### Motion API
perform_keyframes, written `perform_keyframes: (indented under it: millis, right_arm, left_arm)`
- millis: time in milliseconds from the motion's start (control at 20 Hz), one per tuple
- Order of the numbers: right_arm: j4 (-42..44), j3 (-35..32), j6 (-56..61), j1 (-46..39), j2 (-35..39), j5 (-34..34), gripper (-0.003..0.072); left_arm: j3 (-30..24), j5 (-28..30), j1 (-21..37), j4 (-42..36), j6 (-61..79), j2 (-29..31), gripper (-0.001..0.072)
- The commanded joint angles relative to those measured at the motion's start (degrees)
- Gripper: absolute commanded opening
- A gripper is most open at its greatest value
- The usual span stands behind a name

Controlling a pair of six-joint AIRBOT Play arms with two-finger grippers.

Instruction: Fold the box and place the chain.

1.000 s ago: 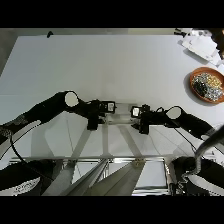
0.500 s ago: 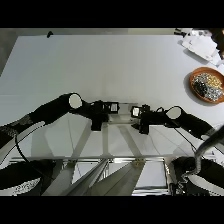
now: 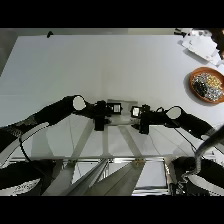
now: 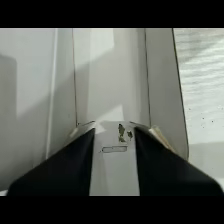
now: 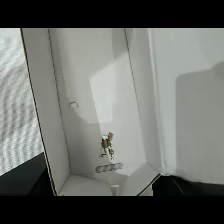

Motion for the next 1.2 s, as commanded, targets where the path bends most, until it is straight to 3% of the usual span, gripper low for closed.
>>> perform_keyframes:
  millis: [0,100,150,300,350,400,500,550,600,900,1050,1150]
  right_arm:
    - [0.0,0.0,0.0,0.0,0.0,0.0,0.0252]
    - [0.0,0.0,0.0,0.0,0.0,0.0,0.0252]
    - [0.0,0.0,0.0,0.0,0.0,0.0,0.0252]
    - [0.0,0.0,0.0,0.0,0.0,0.0,0.0252]
    - [0.0,0.0,0.0,0.0,0.0,0.0,0.0252]
    - [0.0,0.0,0.0,0.0,0.0,0.0,0.0252]
    - [0.0,0.0,0.0,0.0,0.0,0.0,0.0252]
    - [0.0,0.0,0.0,0.0,0.0,0.0,0.0252]
    - [0.0,0.0,0.0,0.0,0.0,0.0,0.0252]
    - [0.0,0.0,0.0,0.0,0.0,0.0,0.0252]
    - [0.0,0.0,0.0,0.0,0.0,0.0,0.0252]
    - [0.0,0.0,0.0,0.0,0.0,0.0,0.0252]
  left_arm:
    - [0.0,0.4,-0.2,-1.5,0.0,-1.0,0.0426]
    - [0.0,0.7,-0.2,-3.3,0.0,-1.5,0.0483]
    - [0.0,1.2,-0.2,-3.5,0.0,-1.6,0.0568]
    - [0.0,1.7,-0.2,-4.7,0.0,-1.8,0.0588]
    - [0.0,0.7,-0.2,-4.6,-1.4,-1.6,0.0549]
    - [0.0,-0.6,0.0,-4.2,-3.7,-1.0,0.046]
    - [0.0,-4.3,0.7,-1.6,-7.1,1.4,0.024]
    - [0.0,-6.1,1.2,-1.1,-8.4,3.0,0.0048]
    - [0.0,-7.9,2.0,-1.2,-9.6,5.0,0.0009]
    - [0.0,-18.1,10.1,0.3,-27.3,18.5,0.0008]
    - [0.0,-22.4,15.8,9.3,-42.6,23.5,0.0008]
    - [-0.6,-24.6,19.5,12.3,-54.1,23.1,0.0008]
